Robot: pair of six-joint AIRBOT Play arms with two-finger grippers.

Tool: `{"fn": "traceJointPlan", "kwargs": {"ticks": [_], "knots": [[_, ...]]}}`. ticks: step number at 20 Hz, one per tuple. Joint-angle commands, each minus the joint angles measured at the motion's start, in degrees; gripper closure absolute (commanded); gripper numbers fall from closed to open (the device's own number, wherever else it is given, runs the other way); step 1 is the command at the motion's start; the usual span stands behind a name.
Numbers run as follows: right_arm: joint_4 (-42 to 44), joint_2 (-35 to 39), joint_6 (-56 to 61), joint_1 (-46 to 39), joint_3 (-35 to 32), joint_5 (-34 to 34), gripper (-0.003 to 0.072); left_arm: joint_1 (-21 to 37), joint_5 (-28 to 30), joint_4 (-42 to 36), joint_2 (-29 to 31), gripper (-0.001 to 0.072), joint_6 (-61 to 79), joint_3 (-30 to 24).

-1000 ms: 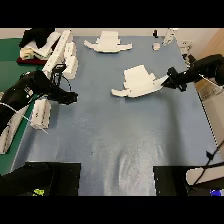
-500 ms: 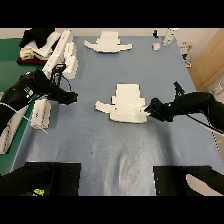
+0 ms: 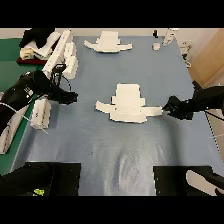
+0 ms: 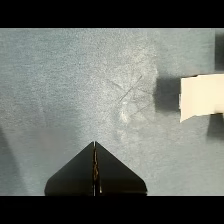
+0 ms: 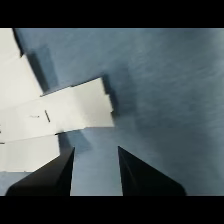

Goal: Fold the box.

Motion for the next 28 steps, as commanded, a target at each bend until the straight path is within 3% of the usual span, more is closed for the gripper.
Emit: {"fn": "traceJointPlan", "kwargs": {"ticks": [1,8,10,12,19,24,26,27,28], "knots": [[6.3,-7.6,-13.3,-9.1,1.6,-2.4,0.0281,0.0,0.0,-0.1,0.0,0.0697,0.0,0.1],[17.4,-18.6,-32.4,-9.8,4.4,-7.0,0.0281,0.0,1.4,-0.6,0.0,0.0696,0.0,0.1],[18.9,-18.6,-33.4,-9.8,5.7,-7.2,0.0281,0.0,1.4,-0.6,0.0,0.0697,0.0,0.0],[19.2,-18.6,-33.8,-9.8,6.8,-7.8,0.0350,0.0,1.4,-0.7,0.0,0.0697,0.0,0.0],[20.2,-23.9,-34.4,-8.8,8.4,-8.3,0.0351,0.0,1.4,-0.7,0.0,0.0696,0.0,0.1],[23.2,-26.1,-36.4,-1.9,9.0,-9.7,0.0351,0.0,2.0,-0.7,0.0,0.0696,0.0,0.1],[23.2,-26.1,-36.3,0.7,10.6,-9.1,0.0468,0.0,2.0,-0.7,0.0,0.0696,0.0,0.1],[23.2,-26.1,-36.3,1.4,11.2,-9.1,0.0480,0.0,1.9,-0.7,0.0,0.0697,0.0,0.1],[23.2,-26.1,-36.2,1.9,11.8,-9.2,0.0587,0.0,1.8,-1.0,0.0,0.0696,-0.1,0.1]]}}
